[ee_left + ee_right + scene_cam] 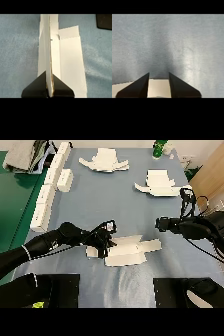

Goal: Fold the box.

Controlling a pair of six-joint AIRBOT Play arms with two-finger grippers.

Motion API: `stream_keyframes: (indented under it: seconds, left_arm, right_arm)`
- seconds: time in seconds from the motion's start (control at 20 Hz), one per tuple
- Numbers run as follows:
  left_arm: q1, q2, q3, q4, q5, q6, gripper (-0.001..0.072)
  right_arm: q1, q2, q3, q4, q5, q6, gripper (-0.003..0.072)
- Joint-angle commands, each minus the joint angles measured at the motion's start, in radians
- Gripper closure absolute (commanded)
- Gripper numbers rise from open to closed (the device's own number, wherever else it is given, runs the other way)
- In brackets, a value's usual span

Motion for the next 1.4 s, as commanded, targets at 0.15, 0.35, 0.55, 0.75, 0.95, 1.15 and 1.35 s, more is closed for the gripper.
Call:
stream_keyframes:
  seconds: [0.15,0.35,0.55,0.75,0.95,1.15,1.35]
  left_arm:
    - [0.024,0.001,0.059,0.024,-0.124,-0.001,0.0697]
    - [0.115,0.000,0.148,0.023,-0.220,-0.003,0.0697]
    - [0.153,-0.010,0.156,0.024,-0.233,-0.017,0.0697]
    - [0.152,-0.056,0.155,0.023,-0.235,-0.017,0.0697]
    - [0.152,-0.109,0.154,0.025,-0.269,-0.028,0.0696]
    - [0.152,-0.116,0.151,0.036,-0.277,-0.067,0.0696]
    - [0.152,-0.121,0.151,0.061,-0.285,-0.080,0.0696]
  right_arm:
    - [0.000,-0.011,0.000,0.023,-0.015,0.000,0.0322]
    - [0.000,-0.011,0.000,0.024,-0.024,-0.003,0.0322]
    - [0.000,-0.011,0.000,0.024,-0.027,-0.003,0.0321]
    - [0.000,-0.011,0.000,0.024,-0.027,-0.003,0.0321]
    - [0.000,-0.011,0.000,0.029,-0.027,-0.003,0.0322]
    - [0.000,-0.011,0.000,0.032,-0.027,-0.003,0.0322]
    - [0.000,-0.011,0.000,0.032,-0.028,-0.003,0.0322]
